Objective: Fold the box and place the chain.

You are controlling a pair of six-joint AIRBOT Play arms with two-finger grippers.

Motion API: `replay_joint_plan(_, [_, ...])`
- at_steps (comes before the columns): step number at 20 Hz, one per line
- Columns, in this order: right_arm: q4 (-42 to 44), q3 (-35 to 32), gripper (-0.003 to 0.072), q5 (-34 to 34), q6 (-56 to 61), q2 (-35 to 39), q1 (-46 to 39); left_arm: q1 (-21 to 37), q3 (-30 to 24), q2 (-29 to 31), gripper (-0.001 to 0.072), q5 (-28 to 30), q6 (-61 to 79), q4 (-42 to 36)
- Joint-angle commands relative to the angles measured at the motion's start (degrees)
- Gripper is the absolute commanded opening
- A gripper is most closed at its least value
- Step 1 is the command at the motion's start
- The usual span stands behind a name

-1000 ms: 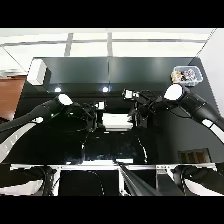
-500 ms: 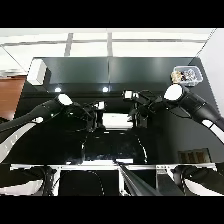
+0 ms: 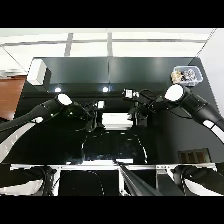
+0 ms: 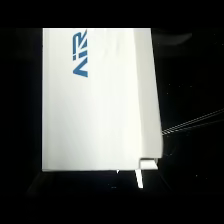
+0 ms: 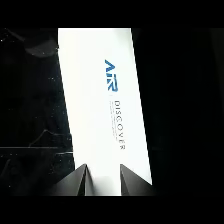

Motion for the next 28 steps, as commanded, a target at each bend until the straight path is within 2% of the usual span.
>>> replay_joint_plan(1, [0.0,0.0,0.0227,-0.2,0.0,0.3,0.0,0.0,0.0,0.0,0.0376,-0.1,0.0,0.0])
replay_joint_plan(14, [-0.1,-0.1,0.0219,-1.2,0.0,0.1,0.0,0.0,0.0,0.0,0.0376,-0.1,0.0,0.0])
replay_joint_plan(15, [-0.1,-0.1,0.0117,-1.0,0.0,0.1,0.0,0.0,0.0,0.0,0.0376,-0.1,0.0,0.0])
replay_joint_plan(16, [-0.5,-0.1,0.0066,-0.7,0.0,0.1,0.0,0.0,0.0,0.0,0.0376,-0.1,0.0,0.0])
replay_joint_plan(24, [-1.6,-0.1,0.0073,1.3,0.0,0.1,0.0,0.0,0.0,0.0,0.0377,-0.1,0.0,0.0])
replay_joint_plan(25, [-1.9,-0.1,0.0147,1.4,0.0,0.1,0.0,0.0,0.0,0.0,0.0377,-0.1,0.0,0.0])
replay_joint_plan(28, [-1.9,-0.1,0.0147,1.4,0.0,0.1,0.0,0.0,0.0,0.0,0.0377,-0.1,0.0,0.0])
